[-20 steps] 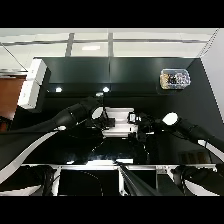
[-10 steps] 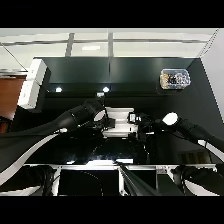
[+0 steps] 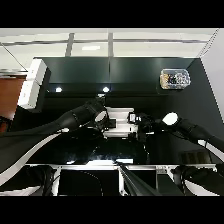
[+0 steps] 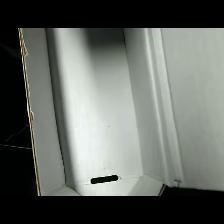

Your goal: Fold the box and place the chain.

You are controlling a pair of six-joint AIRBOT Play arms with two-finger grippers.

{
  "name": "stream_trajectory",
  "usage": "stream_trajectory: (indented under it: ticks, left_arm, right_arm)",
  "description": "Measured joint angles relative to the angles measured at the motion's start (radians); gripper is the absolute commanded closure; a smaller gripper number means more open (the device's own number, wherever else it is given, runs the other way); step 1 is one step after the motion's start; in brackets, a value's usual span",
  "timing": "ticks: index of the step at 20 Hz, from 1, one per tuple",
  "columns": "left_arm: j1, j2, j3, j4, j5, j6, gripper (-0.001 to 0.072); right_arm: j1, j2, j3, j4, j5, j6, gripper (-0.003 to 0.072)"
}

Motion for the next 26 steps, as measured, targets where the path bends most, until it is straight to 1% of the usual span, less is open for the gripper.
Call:
stream_trajectory:
  ticks: [1,2,9,10,11,12,14,15,16,17,18,19,20,21,22,26]
  left_arm:
    - [0.000,-0.001,0.000,-0.004,0.004,0.000,0.0650]
    - [0.000,-0.002,0.000,-0.004,0.003,-0.004,0.0678]
    - [-0.004,-0.002,0.000,-0.005,0.004,0.001,0.0673]
    - [-0.005,-0.002,0.000,-0.005,0.004,0.001,0.0562]
    - [-0.005,-0.002,0.000,-0.006,0.006,0.006,0.0353]
    - [-0.006,-0.003,0.000,-0.011,0.009,0.007,0.0259]
    - [-0.006,-0.003,0.001,-0.011,0.007,0.004,0.0260]
    - [-0.006,-0.003,0.001,-0.010,0.006,0.003,0.0268]
    - [-0.006,-0.003,0.001,-0.009,0.005,0.001,0.0421]
    - [-0.006,-0.002,0.002,-0.009,0.002,0.001,0.0656]
    - [-0.006,-0.002,0.002,-0.008,-0.001,0.001,0.0680]
    - [-0.006,-0.002,0.002,-0.006,-0.001,-0.003,0.0681]
    - [-0.006,-0.002,0.002,-0.006,-0.001,-0.004,0.0681]
    - [-0.006,-0.002,0.002,-0.006,0.000,-0.007,0.0680]
    - [-0.006,-0.002,0.002,-0.006,0.000,-0.011,0.0680]
    - [-0.006,-0.002,0.002,-0.006,0.002,-0.021,0.0680]
  right_arm:
    - [0.000,0.000,0.000,0.000,0.000,0.000,0.0202]
    - [0.000,0.000,0.000,0.000,0.000,0.000,0.0202]
    - [0.000,0.000,0.000,0.000,0.000,0.000,0.0202]
    - [0.000,0.000,0.000,0.000,0.000,0.000,0.0202]
    - [0.000,0.000,0.000,0.000,0.000,0.000,0.0202]
    - [0.000,0.000,0.000,0.000,0.000,0.000,0.0202]
    - [0.000,0.000,0.000,0.000,0.000,0.000,0.0202]
    - [0.000,0.000,0.000,0.000,0.000,0.000,0.0202]
    - [0.000,0.000,0.000,0.000,0.000,0.000,0.0202]
    - [0.000,0.000,0.000,0.000,0.000,0.000,0.0202]
    - [0.000,0.000,0.000,0.000,0.000,0.000,0.0202]
    - [0.000,0.000,0.000,0.001,0.000,0.001,0.0202]
    - [0.000,0.000,0.000,0.001,0.000,0.001,0.0183]
    - [0.000,0.000,0.000,0.000,-0.001,0.000,0.0114]
    - [0.000,0.000,0.000,0.000,0.000,0.000,0.0080]
    - [0.000,0.007,0.000,-0.002,0.001,0.001,0.0080]
